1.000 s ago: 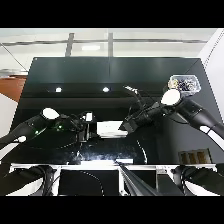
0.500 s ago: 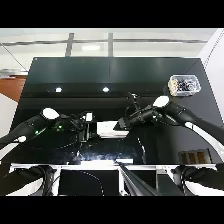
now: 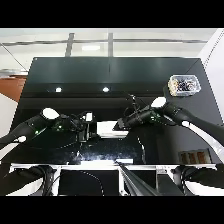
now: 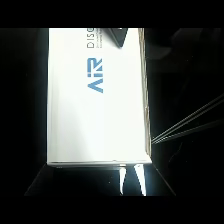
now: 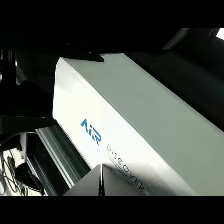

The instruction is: Fold the box and place the chain.

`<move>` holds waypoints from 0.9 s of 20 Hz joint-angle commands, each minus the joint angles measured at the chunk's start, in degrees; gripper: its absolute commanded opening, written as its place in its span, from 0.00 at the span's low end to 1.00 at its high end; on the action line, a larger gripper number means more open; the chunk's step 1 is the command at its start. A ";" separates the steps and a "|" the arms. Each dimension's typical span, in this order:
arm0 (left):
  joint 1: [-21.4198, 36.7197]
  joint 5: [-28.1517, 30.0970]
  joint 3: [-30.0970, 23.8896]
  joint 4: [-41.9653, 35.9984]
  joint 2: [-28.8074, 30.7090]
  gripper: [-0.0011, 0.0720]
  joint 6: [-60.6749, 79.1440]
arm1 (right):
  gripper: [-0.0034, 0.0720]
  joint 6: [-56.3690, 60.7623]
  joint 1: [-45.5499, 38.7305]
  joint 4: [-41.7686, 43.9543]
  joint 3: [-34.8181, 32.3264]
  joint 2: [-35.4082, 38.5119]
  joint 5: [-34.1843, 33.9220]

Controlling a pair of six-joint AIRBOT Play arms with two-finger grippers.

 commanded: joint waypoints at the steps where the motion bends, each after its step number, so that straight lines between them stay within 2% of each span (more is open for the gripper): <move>1: 0.00 0.00 0.02 -0.02 -0.02 0.67 0.00 | 0.10 -0.94 -1.03 -0.44 0.74 1.18 1.66; 6: 0.04 0.02 0.02 -0.13 -0.02 0.68 -0.04 | 0.10 -0.81 -8.24 -0.46 3.67 11.54 5.95; 8: 0.11 0.04 0.02 0.04 0.07 0.73 -0.24 | 0.10 -0.22 -12.90 -0.61 3.74 16.44 6.12; 9: 0.11 0.00 0.02 0.04 0.39 0.82 -1.07 | 0.10 -0.15 -15.19 -0.72 3.74 18.45 6.67; 10: 0.11 0.04 0.02 0.24 1.01 1.00 -3.21 | 0.10 -0.15 -17.46 -0.72 3.74 20.28 7.63; 12: 0.17 -0.37 0.17 3.41 3.39 1.00 -8.41 | 0.10 -0.15 -21.22 -0.76 3.74 22.93 9.64; 16: 0.20 -4.13 0.68 18.10 11.78 1.00 -23.43 | 0.10 -0.20 -24.50 -1.75 3.74 24.22 11.39; 18: 0.17 -7.19 1.66 19.06 16.17 1.00 -28.89 | 0.10 -0.20 -24.55 -3.52 3.74 24.22 10.91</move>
